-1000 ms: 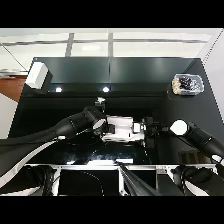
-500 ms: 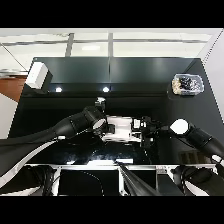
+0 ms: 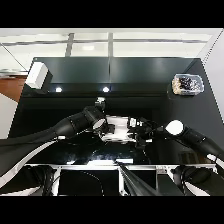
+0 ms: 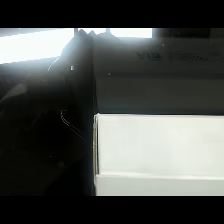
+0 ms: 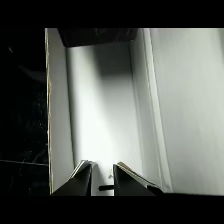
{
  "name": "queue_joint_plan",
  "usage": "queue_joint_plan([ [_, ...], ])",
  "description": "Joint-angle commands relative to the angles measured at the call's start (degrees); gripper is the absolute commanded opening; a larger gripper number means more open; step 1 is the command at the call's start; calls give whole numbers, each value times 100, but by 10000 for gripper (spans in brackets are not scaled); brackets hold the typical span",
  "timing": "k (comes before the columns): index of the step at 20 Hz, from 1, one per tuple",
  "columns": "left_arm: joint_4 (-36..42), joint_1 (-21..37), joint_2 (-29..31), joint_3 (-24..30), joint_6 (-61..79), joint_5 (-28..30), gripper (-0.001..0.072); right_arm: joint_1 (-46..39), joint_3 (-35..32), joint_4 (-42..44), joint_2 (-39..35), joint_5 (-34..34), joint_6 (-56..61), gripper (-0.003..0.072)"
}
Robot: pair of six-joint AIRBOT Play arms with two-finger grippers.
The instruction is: Fold the box and place the chain.
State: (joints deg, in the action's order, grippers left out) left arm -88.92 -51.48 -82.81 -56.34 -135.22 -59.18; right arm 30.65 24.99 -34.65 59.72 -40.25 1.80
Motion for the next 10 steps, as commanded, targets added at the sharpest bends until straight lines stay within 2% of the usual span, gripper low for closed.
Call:
queue_joint_plan([
  [1,4,0,0,-4,-4,17,23,114,0,289,155,361,20,154],
  [8,4,0,0,-4,-7,15,23,114,-2,267,155,407,22,157],
  [9,4,0,0,-4,-4,15,23,114,-2,269,155,409,24,267],
  [10,4,0,0,-4,-7,15,23,114,-9,269,155,415,22,435],
])
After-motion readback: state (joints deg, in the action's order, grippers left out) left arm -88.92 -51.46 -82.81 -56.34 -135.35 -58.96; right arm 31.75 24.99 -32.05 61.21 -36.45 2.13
